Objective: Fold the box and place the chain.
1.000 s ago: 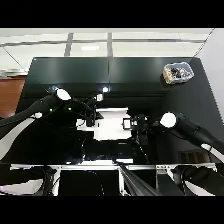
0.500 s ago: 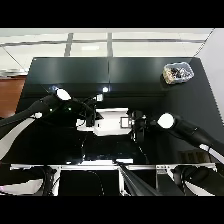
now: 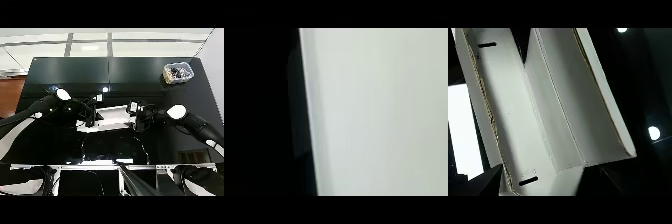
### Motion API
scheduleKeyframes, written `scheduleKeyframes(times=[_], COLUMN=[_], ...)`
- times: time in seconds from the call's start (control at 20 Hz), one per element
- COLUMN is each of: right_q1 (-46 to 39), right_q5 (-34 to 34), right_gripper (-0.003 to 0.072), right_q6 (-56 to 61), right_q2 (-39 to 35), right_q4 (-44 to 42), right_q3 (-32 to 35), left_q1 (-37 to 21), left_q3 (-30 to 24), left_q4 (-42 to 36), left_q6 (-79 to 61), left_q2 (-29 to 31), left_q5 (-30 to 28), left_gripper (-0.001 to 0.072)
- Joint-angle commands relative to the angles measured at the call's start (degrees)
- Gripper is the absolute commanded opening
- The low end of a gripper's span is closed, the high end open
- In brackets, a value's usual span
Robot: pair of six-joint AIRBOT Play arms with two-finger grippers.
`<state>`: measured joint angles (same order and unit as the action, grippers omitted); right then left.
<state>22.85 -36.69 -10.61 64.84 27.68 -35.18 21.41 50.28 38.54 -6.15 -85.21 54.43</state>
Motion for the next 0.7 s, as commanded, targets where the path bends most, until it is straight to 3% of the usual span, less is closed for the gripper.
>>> scheduleKeyframes(times=[0.0,0.65], right_q1=[-1.79,0.15], right_q5=[-2.08,-5.4], right_gripper=[0.0702,0.0702], right_q6=[-3.39,-8.31], right_q2=[2.27,7.32], right_q4=[-3.89,-3.67], right_q3=[-0.15,-0.15], left_q1=[0.02,0.04], left_q3=[-0.02,-0.04], left_q4=[-0.07,0.02], left_q6=[-0.02,-2.89], left_q2=[0.0,-0.26], left_q5=[0.22,-1.51], left_gripper=[0.0028,0.0026])
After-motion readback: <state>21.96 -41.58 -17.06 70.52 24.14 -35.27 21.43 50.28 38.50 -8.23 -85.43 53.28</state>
